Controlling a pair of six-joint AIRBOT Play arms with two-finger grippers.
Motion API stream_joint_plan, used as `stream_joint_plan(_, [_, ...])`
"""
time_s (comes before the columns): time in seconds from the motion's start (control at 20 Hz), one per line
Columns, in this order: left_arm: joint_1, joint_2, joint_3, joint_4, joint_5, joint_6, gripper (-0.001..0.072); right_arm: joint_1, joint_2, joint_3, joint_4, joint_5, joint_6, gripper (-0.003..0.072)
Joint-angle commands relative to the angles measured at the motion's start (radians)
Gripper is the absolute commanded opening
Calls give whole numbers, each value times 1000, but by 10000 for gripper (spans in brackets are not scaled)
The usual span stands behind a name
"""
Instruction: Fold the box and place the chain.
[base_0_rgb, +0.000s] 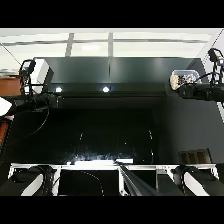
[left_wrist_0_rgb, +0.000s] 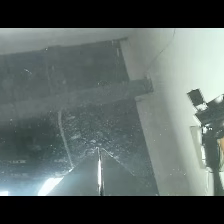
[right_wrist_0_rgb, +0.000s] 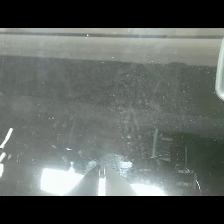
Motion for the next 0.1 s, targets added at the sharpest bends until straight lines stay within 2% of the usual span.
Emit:
stream_joint_plan(0.0, [-2, 2, -3, 0, 16, 0, 25, 0, 0, -1, -2, -1, 0, 44])
stream_joint_plan(0.05, [-2, 2, -3, 0, 15, 0, 24, 0, 0, -1, -1, -1, 0, 44])
